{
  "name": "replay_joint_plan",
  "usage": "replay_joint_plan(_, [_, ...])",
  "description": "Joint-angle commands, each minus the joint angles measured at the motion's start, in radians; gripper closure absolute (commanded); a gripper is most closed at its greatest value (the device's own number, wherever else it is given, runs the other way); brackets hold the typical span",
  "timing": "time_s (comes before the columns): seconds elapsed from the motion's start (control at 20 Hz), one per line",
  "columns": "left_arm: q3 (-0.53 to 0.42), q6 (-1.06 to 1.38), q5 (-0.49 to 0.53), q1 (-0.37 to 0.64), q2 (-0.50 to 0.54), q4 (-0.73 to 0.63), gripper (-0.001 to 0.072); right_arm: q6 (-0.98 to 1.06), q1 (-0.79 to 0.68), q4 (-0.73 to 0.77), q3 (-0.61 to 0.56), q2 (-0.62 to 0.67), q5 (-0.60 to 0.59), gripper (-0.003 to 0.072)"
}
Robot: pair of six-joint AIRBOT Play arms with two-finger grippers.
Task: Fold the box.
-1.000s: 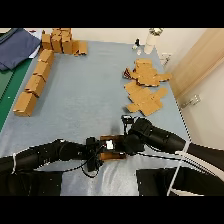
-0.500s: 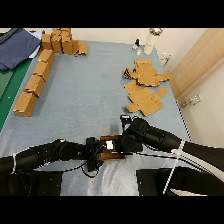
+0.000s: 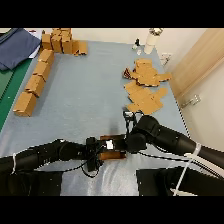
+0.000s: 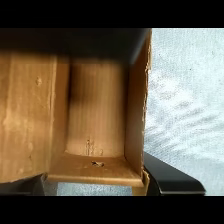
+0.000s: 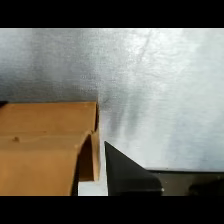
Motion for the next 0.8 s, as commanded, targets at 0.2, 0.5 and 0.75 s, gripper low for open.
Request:
replay_joint_plan(0.2, [0.001,0.000,0.000,0.000,0.000,0.000,0.0228,0.046,-0.004,-0.096,-0.002,0.179,-0.140,0.0557])
replay_joint_plan(0.5, [0.001,0.000,0.000,0.000,0.000,0.000,0.0228,-0.421,-0.410,0.105,-0.121,0.170,0.069,0.0682])
replay_joint_plan(0.75, [0.001,0.000,0.000,0.000,0.000,0.000,0.0228,-1.254,-0.862,0.921,-0.071,-0.100,0.044,0.0683])
